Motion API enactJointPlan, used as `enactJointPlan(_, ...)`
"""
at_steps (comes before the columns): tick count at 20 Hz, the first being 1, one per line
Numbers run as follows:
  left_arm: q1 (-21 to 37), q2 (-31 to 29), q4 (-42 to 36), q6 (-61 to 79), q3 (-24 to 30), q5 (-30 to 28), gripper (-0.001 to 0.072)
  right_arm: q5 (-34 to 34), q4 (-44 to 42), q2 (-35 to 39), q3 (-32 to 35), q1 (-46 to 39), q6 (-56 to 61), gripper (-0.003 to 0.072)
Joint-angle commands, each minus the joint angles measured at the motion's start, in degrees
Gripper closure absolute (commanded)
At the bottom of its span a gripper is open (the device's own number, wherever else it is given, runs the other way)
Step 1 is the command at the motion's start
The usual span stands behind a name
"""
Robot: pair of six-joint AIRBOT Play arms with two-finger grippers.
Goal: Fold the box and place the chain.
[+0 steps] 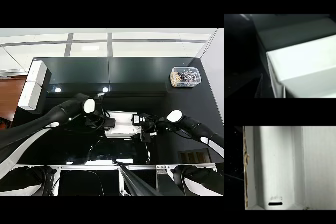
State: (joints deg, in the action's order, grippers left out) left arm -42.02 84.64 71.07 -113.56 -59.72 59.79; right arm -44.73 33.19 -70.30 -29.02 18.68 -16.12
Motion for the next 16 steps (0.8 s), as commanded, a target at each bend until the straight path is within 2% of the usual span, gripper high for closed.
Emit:
enactJointPlan(1,-3.80,2.56,8.70,-9.68,-3.82,1.97,0.0387,-0.02,0.00,-0.02,0.00,0.00,0.02,0.0586)
enactJointPlan(3,-4.85,3.15,9.27,-12.92,-4.04,2.38,0.0387,-0.02,0.00,-0.02,0.00,0.02,0.00,0.0586)
enactJointPlan(5,-5.57,3.63,9.27,-14.40,-4.04,2.51,0.0438,-0.02,-0.02,-0.02,-0.02,0.00,0.00,0.0586)
enactJointPlan(16,-6.32,4.11,10.29,-15.72,-4.09,2.27,0.0439,-0.02,0.00,-0.02,0.00,0.00,0.00,0.0586)
